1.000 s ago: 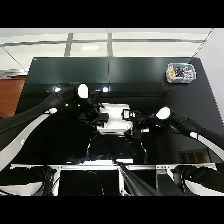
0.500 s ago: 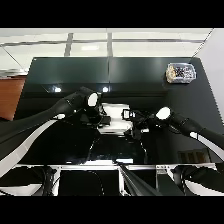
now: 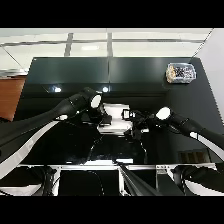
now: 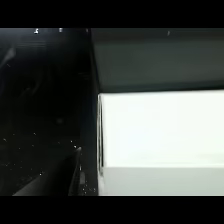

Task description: Fold the box and place the chain.

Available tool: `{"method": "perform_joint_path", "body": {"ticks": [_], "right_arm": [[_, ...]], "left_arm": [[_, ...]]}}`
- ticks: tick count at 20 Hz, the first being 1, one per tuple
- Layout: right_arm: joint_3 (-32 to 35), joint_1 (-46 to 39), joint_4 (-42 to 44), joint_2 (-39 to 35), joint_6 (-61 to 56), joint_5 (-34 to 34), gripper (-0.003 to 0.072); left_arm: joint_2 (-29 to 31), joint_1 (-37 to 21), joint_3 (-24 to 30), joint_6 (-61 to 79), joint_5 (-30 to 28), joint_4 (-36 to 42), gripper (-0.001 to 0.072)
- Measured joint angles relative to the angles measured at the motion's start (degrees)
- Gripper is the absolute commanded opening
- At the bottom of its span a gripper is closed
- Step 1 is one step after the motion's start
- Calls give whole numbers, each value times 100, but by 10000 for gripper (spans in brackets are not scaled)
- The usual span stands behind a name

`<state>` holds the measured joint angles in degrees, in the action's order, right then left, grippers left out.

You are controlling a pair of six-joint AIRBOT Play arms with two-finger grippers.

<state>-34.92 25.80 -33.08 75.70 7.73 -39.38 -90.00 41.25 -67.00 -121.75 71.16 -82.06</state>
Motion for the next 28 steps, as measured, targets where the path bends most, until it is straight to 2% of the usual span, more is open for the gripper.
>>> {"method": "perform_joint_path", "body": {"ticks": [11,12,13,14,18,19,20,21,23,24,25,26,28], "right_arm": [[0,0,2,0,0,0,126],[0,0,0,0,0,-2,126],[0,0,2,0,0,0,126],[0,0,-9,0,0,-2,126],[0,0,4,0,-7,-7,126],[0,0,4,0,-7,-7,126],[0,0,-4,0,2,-7,127],[0,0,-7,0,7,-4,126],[0,0,-4,0,7,-2,127],[0,0,-4,0,7,-2,127],[0,0,-2,0,4,-2,126],[0,0,-4,0,4,-4,127],[0,0,7,0,-11,4,127]], "left_arm": [[-114,31,-114,-105,-55,-111,268],[-118,42,-114,-105,-59,-116,215],[-125,48,-114,-101,-72,-116,55],[-125,61,-116,-74,-105,-118,24],[-127,107,-116,-20,-118,-129,26],[-127,116,-116,-15,-122,-129,96],[-129,122,-116,37,-127,-131,303],[-136,125,-120,44,-122,-122,425],[-131,129,-149,26,-136,-103,424],[-131,129,-164,26,-138,-101,353],[-131,129,-175,7,-142,-103,132],[-133,129,-181,-24,-146,-107,24],[-131,125,-192,-90,-138,-153,24]]}}
